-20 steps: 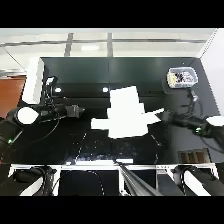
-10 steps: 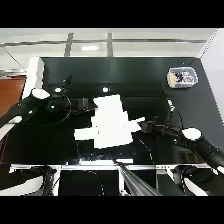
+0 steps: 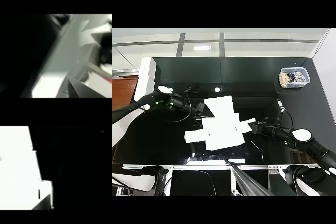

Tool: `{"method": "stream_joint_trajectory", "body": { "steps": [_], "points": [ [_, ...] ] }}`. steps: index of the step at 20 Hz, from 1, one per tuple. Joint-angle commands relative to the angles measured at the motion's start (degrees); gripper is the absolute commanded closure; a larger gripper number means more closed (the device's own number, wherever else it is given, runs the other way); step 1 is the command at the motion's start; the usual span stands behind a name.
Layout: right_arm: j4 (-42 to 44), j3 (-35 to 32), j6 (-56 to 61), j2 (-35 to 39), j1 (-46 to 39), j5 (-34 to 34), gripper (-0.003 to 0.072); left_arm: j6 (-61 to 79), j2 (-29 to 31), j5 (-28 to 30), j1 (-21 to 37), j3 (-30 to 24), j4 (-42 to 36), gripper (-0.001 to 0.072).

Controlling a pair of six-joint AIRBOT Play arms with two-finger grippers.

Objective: Fold the box and place the chain.

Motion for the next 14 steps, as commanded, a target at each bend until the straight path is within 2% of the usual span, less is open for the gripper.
{"method": "stream_joint_trajectory", "body": {
  "steps": [1,3,4,5,6,7,9,10,11,12,13,14],
  "points": [
    [0.04,0.04,0.0,0.02,0.13,0.46,0.067,8.26,-3.1,-7.56,-0.48,1.64,-1.9,0.0217],
    [0.02,0.04,0.0,0.02,0.13,0.48,0.067,8.15,-3.96,-8.5,-1.84,4.7,4.55,0.0247],
    [0.02,0.04,0.0,0.02,0.13,0.48,0.067,8.2,-4.57,-9.66,-2.56,6.49,7.39,0.0321],
    [0.02,0.04,0.0,0.02,0.13,0.48,0.067,8.2,-5.62,-11.56,-3.3,8.7,10.19,0.045],
    [0.0,0.04,0.0,0.02,0.13,0.48,0.067,8.17,-6.71,-13.25,-3.96,10.69,12.04,0.051],
    [0.0,0.04,0.0,0.02,0.13,0.5,0.067,8.15,-7.69,-14.47,-4.57,12.5,13.2,0.0515],
    [-0.07,0.04,0.0,0.02,0.13,0.59,0.067,8.15,-8.98,-14.8,-5.35,15.04,13.42,0.0587],
    [-0.44,0.04,0.0,0.02,0.13,0.61,0.067,8.28,-9.46,-15.32,-5.57,15.96,13.55,0.0663],
    [-0.7,0.04,0.0,0.02,0.13,0.26,0.0652,8.57,-9.99,-16.2,-5.68,17.0,13.99,0.0682],
    [-1.01,0.22,0.0,0.04,-0.07,-0.48,0.0376,8.59,-10.21,-16.61,-5.68,17.77,14.36,0.0683],
    [-4.04,1.16,0.0,0.04,-1.11,-0.02,-0.0003,8.81,-10.19,-16.5,-5.46,18.34,14.34,0.0684],
    [-8.52,2.95,0.02,0.09,-2.95,2.93,-0.0025,8.79,-10.19,-16.44,-5.29,18.99,14.38,0.0685]
  ]
}}
